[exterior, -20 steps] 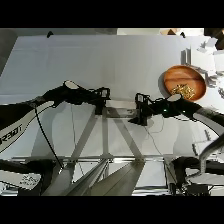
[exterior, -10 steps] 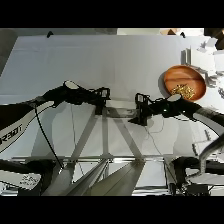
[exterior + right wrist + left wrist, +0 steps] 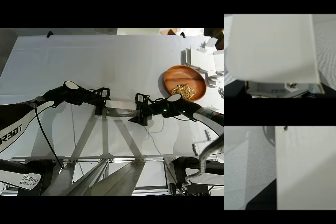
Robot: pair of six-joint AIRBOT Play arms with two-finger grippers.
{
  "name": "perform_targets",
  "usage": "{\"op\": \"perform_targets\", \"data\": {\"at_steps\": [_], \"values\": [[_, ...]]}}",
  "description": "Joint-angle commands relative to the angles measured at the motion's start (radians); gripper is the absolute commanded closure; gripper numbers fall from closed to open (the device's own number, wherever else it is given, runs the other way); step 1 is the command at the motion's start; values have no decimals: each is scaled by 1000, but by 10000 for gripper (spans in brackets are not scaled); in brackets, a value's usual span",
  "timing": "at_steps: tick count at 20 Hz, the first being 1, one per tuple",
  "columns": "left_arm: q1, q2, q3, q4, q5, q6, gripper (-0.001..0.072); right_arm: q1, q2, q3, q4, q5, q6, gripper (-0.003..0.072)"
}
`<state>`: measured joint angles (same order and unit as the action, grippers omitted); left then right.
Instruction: Fold the box and place the chain.
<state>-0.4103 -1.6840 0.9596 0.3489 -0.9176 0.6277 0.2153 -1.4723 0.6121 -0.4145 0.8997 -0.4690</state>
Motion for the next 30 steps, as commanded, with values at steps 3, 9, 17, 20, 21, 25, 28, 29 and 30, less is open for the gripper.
{"op": "perform_targets", "data": {"at_steps": [3,9,17,20,21,25,28,29,30], "values": [[1,-1,0,0,2,0,698,1,0,1,0,2,0,168],[1,-1,0,0,1,0,698,1,0,1,0,2,0,168],[6,-1,0,3,-2,0,676,1,0,1,0,2,0,168],[7,2,0,3,-1,0,472,1,0,1,0,2,0,168],[7,5,0,3,-2,0,426,1,0,1,0,2,0,168],[7,32,0,7,-3,-3,433,1,0,1,0,2,0,168],[7,64,0,39,-2,-7,433,1,0,1,0,2,0,168],[7,77,0,62,-3,-7,433,1,0,1,0,2,0,168],[7,90,0,92,-2,-8,433,1,0,1,0,2,0,168]]}}
